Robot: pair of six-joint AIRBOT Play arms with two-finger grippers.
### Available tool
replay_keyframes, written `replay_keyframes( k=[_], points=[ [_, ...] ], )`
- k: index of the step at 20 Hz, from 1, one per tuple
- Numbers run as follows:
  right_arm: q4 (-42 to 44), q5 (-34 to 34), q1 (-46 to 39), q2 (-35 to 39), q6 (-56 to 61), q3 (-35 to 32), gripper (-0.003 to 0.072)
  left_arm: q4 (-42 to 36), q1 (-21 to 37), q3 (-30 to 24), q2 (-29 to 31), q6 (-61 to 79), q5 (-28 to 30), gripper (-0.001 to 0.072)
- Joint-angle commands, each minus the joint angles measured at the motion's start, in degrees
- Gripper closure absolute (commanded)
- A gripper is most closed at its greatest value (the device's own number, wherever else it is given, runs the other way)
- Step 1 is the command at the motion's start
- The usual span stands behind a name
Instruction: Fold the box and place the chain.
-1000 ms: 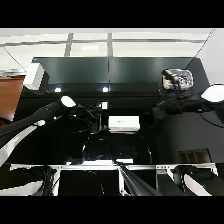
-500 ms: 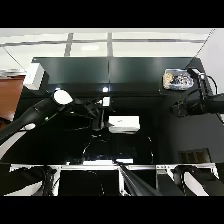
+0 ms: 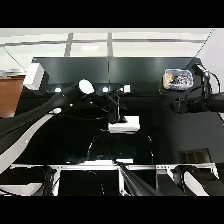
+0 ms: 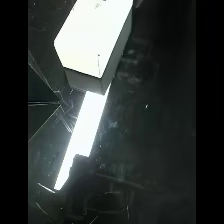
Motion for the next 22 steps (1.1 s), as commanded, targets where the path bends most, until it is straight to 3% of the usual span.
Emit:
replay_keyframes(
  k=[1, 22],
  points=[
    [-0.2, 0.0, 0.0, 0.0, -0.1, 0.0, 0.0674, 7.8, -1.2, 1.8, -1.8, -3.3, -2.6, 0.0016],
    [-0.7, 0.0, 0.0, 0.0, 0.0, -2.1, 0.0674, 11.6, -5.2, 1.8, -1.8, -9.4, -2.2, 0.0015]
  ],
)
